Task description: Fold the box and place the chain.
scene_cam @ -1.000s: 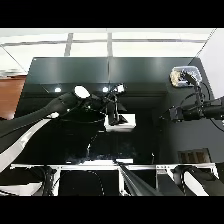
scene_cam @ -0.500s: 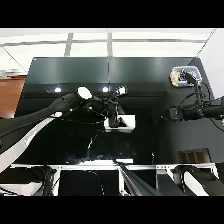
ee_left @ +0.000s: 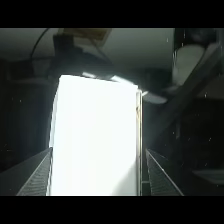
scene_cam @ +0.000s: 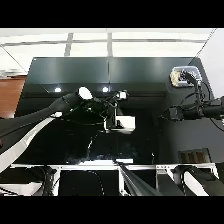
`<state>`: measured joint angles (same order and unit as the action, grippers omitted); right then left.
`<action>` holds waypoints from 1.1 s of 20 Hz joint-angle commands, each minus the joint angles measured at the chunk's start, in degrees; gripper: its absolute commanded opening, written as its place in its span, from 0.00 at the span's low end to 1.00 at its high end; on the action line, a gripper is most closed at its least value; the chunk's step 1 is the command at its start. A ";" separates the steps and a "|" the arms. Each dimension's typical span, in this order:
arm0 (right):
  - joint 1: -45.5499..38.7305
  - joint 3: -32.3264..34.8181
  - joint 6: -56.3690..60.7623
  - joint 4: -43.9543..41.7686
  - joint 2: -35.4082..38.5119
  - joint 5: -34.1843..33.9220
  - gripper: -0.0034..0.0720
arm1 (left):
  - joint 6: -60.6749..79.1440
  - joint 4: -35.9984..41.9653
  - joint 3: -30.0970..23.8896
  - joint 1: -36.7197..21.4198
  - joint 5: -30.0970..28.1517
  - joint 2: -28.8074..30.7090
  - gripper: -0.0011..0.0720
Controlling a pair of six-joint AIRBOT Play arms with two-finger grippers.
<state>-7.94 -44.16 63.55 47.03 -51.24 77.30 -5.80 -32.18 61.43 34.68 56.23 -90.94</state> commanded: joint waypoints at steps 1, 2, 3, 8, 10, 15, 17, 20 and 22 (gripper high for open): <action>-0.02 0.02 0.04 0.00 0.02 -0.11 0.07 | 4.20 -1.51 0.04 0.02 0.13 -0.02 0.98; -0.02 0.02 0.04 0.00 0.02 -0.24 0.06 | 4.20 -1.57 0.04 0.02 0.11 -0.02 0.98; -0.02 0.02 0.04 0.00 0.02 -0.42 0.07 | 4.17 -1.90 0.04 0.02 0.13 -0.02 0.98; -0.02 0.02 0.02 0.00 0.02 -0.63 0.07 | 4.22 -7.15 0.04 1.25 -3.74 -0.02 0.98; -0.02 0.02 0.04 0.00 0.02 -0.68 0.07 | 4.17 -10.49 0.04 2.91 -7.65 -0.02 0.98; -0.02 0.02 0.04 0.00 0.02 -1.05 0.06 | 4.09 -10.95 0.04 6.62 -13.14 -0.02 0.97; -0.02 0.02 0.04 0.00 0.04 -1.46 0.07 | 3.08 -11.67 0.07 6.49 -12.81 0.28 0.68; -0.02 0.02 0.04 0.00 0.04 -1.49 0.06 | -5.29 -15.76 0.13 4.96 -12.81 3.48 0.40; -0.02 0.02 0.07 0.00 0.02 -1.51 0.06 | -11.30 -21.18 0.11 1.09 -13.81 6.95 0.40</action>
<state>-7.94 -44.16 63.57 47.03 -51.24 75.94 -8.93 -47.05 61.49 38.81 44.05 -87.33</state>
